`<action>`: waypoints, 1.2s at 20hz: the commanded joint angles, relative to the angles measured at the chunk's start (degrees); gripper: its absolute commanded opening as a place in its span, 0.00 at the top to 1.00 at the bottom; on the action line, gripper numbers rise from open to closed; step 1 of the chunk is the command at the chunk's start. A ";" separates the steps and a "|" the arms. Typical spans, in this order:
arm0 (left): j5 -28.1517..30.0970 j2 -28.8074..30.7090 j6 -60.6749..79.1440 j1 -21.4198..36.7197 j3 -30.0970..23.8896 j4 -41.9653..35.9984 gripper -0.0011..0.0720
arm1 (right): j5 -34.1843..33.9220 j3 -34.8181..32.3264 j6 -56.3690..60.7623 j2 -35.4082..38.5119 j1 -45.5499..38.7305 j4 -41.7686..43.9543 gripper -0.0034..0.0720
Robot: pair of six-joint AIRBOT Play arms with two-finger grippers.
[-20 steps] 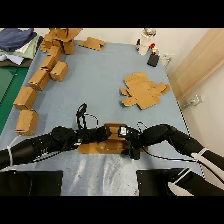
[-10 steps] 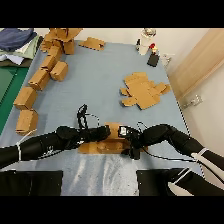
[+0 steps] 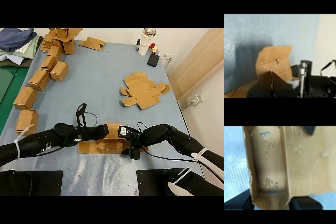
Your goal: Fold the box.
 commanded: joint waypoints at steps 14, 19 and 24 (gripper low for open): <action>-13.88 -5.29 -6.58 6.82 1.16 11.13 0.97 | 0.02 0.07 0.00 -0.02 0.02 0.00 0.27; -14.16 -5.31 -11.26 6.82 1.16 17.03 0.97 | 0.02 0.07 0.00 -0.02 0.02 0.00 0.27; -14.93 -4.81 -5.35 8.61 3.69 17.07 0.97 | 0.02 0.07 0.00 -0.02 0.02 0.00 0.27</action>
